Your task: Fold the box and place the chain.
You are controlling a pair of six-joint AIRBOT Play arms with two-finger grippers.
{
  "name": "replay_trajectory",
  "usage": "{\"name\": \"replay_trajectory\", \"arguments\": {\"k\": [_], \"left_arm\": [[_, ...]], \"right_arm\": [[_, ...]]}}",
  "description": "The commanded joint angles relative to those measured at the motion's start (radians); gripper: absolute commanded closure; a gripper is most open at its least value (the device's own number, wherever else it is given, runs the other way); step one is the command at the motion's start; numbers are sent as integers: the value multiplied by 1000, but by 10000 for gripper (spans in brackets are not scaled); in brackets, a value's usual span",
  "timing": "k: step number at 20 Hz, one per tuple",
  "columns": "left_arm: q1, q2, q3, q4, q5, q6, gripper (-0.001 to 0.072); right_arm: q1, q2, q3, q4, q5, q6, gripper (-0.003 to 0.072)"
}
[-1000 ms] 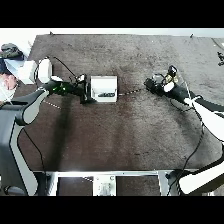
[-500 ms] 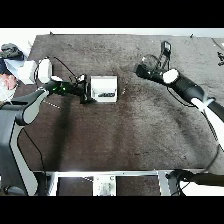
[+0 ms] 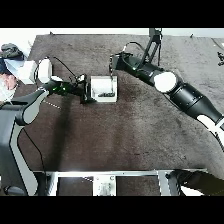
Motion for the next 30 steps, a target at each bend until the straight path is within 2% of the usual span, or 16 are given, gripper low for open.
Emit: {"name": "replay_trajectory", "arguments": {"k": [1, 13, 19, 20, 21, 22, 23, 26, 27, 28, 30], "left_arm": [[-1, 0, 0, 0, 0, 0, 157], [-1, 0, 0, 0, 0, 0, 157], [-1, 0, 0, 0, 0, 0, 157], [-1, 0, 0, 0, 0, 0, 157], [-1, 0, 0, 0, 0, 0, 157], [-1, 0, 0, 0, 0, 0, 157], [-1, 0, 0, 0, 0, 0, 157], [-1, 0, 0, 0, 0, 0, 157], [-1, 0, 0, 0, 0, 0, 157], [-1, 0, 0, 0, 0, 0, 157], [-1, 0, 0, 0, 0, 0, 157]], "right_arm": [[55, -24, 1, 8, -58, 8, 676], [54, -206, -2, 4, 19, 8, 675], [-19, -211, -2, 3, 100, 8, 676], [-37, -211, -2, 3, 127, 7, 611], [-54, -211, -2, 3, 149, 5, 321], [-68, -209, -2, -16, 160, -16, 151], [-78, -201, -2, -50, 160, -34, 139], [-109, -139, -2, -206, 153, -45, 147], [-123, -120, 2, -252, 131, -76, 359], [-148, -120, 24, -259, 139, -122, 462], [-224, -161, 110, -215, 262, -236, 463]]}}
